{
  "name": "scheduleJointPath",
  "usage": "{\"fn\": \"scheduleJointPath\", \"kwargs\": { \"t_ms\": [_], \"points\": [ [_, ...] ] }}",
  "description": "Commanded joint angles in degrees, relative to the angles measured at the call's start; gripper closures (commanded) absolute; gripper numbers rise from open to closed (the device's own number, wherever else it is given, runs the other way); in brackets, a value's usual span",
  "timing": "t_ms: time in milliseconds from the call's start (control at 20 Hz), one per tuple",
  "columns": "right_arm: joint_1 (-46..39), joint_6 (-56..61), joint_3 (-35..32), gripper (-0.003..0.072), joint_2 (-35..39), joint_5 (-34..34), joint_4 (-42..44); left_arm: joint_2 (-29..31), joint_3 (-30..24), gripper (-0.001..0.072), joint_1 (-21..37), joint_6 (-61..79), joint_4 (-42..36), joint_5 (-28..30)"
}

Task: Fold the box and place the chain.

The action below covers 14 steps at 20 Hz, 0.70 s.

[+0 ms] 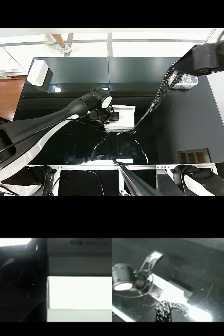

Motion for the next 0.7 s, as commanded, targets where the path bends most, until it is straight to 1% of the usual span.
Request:
{"fn": "scheduleJointPath", "kwargs": {
  "t_ms": [0,250,450,550,650],
  "points": [
    [-3.5,-0.7,0.0,0.0674,1.6,0.5,2.7,0.0,0.0,0.0682,0.0,0.0,0.0,0.0],
    [-3.5,-0.7,0.0,0.0674,2.3,0.4,2.8,0.0,0.0,0.0682,0.0,0.0,0.0,0.0],
    [-3.5,-0.7,0.0,0.0674,2.3,0.6,6.1,0.0,0.0,0.0682,0.0,0.0,0.0,0.0],
    [-2.6,-1.4,-0.2,0.0674,2.3,1.5,5.9,0.0,0.0,0.0682,0.0,0.0,0.0,-0.1],
    [-1.2,-1.5,-1.7,0.0674,2.3,1.4,5.9,0.0,0.0,0.0682,0.0,0.0,0.0,-0.1]
  ]
}}
